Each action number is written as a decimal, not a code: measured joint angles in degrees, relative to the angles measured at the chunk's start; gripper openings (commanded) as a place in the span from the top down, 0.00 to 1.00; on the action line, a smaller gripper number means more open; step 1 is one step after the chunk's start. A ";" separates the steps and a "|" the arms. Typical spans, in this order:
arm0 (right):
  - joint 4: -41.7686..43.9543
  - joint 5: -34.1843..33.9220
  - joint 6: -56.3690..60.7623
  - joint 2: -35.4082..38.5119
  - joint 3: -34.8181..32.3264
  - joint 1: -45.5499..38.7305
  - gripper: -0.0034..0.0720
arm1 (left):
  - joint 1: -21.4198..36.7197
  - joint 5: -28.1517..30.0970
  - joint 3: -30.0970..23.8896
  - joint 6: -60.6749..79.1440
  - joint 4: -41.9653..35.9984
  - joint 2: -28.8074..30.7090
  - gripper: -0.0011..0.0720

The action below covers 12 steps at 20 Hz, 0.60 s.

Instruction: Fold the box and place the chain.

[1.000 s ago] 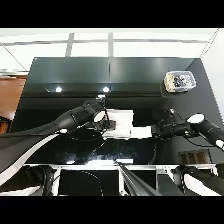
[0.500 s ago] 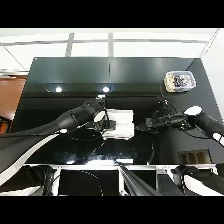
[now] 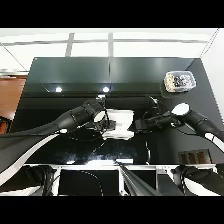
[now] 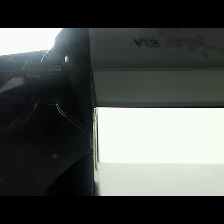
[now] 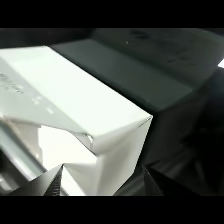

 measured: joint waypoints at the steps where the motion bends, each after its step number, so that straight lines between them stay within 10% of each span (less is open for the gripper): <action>1: -2.97 -1.09 3.39 0.00 1.22 2.05 0.31 | 0.00 0.02 0.00 0.00 0.00 0.00 0.95; 4: -12.66 -3.72 14.60 0.00 5.18 7.78 0.32 | 0.00 0.02 0.00 -0.02 0.00 0.02 0.95; 7: -20.57 -5.07 24.33 0.00 8.52 11.93 0.62 | 0.00 0.00 0.00 -0.04 0.00 0.00 0.95; 12: -30.99 -5.16 37.97 -1.07 13.29 17.00 0.63 | 0.02 -0.02 0.00 -0.20 0.24 0.02 0.95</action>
